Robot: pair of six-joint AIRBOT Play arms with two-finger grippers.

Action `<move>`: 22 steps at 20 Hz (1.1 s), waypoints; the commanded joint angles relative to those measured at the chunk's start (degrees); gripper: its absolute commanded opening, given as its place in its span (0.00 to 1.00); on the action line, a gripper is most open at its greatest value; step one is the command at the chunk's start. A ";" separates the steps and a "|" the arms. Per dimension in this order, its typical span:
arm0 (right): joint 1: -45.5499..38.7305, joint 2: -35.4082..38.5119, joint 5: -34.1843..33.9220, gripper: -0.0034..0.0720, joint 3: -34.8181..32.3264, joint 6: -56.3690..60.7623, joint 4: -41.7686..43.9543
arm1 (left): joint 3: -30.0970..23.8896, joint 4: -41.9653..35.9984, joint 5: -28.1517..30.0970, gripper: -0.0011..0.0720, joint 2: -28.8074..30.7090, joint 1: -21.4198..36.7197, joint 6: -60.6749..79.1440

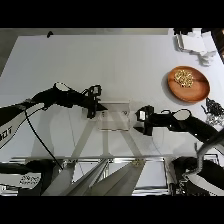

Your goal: Fold the box and place the chain.

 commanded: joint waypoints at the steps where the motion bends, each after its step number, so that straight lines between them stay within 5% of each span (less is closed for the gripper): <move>1: 3.50 -3.19 -2.05 0.96 0.02 -0.68 8.63 | -0.02 -0.02 0.00 0.03 -0.02 -0.02 0.02; 5: 5.29 -3.17 -8.87 0.97 0.02 10.21 11.08 | -0.02 -0.02 0.00 0.03 -0.02 -0.02 0.02; 11: 5.29 -3.17 -5.31 0.96 3.67 20.85 10.62 | -0.02 -0.02 0.00 0.03 -0.02 -0.02 0.02; 22: 5.27 -3.43 -4.72 0.96 8.24 17.70 -1.81 | -0.02 -0.02 0.00 0.03 -0.02 -0.02 0.02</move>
